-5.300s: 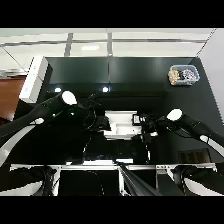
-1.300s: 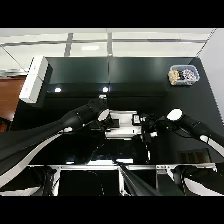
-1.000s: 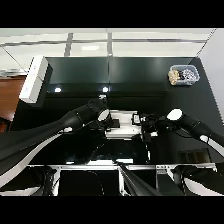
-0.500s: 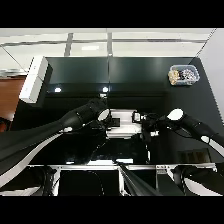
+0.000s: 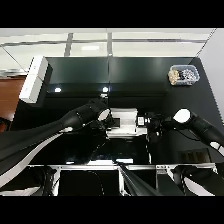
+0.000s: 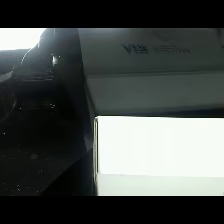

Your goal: Fold the box and place the chain.

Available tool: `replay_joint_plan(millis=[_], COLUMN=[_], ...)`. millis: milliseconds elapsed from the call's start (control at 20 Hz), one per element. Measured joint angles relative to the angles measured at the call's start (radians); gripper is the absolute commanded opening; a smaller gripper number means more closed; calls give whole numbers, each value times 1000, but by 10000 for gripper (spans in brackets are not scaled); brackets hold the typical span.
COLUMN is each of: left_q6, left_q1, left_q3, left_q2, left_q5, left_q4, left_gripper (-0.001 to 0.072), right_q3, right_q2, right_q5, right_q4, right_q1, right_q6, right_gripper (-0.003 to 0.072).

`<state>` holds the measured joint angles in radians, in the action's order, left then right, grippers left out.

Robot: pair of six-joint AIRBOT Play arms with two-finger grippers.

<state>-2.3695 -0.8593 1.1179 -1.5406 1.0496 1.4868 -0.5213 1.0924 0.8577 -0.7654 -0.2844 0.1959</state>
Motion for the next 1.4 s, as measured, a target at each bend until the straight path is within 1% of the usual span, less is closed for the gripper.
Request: replay_joint_plan(millis=[400,450,500,550,650,700,900,1250,1300,1350,1400], left_q6=[26,27,30,30,30,33,34,31,31,31,32], left_q1=[0,0,0,1,1,1,1,1,1,1,1], left_q3=[0,0,0,0,0,0,0,0,0,0,0], left_q2=[0,0,0,0,0,0,0,0,0,0,0], left_q5=[29,32,35,37,43,46,53,54,53,53,53], left_q4=[8,9,11,13,19,20,26,24,24,24,24], left_gripper=[23,23,23,23,24,23,24,24,24,24,24], right_q3=[0,0,0,0,0,0,0,0,0,0,0], right_q2=[-8,-8,-8,-8,-8,-8,-2,64,71,75,77], right_q5=[-29,-27,-23,-14,2,8,23,7,3,1,-6], right_q4=[-2,6,16,27,40,44,79,228,238,246,253], right_q1=[2,2,1,-1,-11,-17,-50,-75,-75,-75,-74], right_q6=[-3,-3,-3,-4,-3,-3,-3,-5,-6,-6,-11], right_gripper=[622,555,448,437,143,66,71,71,158,320,294])
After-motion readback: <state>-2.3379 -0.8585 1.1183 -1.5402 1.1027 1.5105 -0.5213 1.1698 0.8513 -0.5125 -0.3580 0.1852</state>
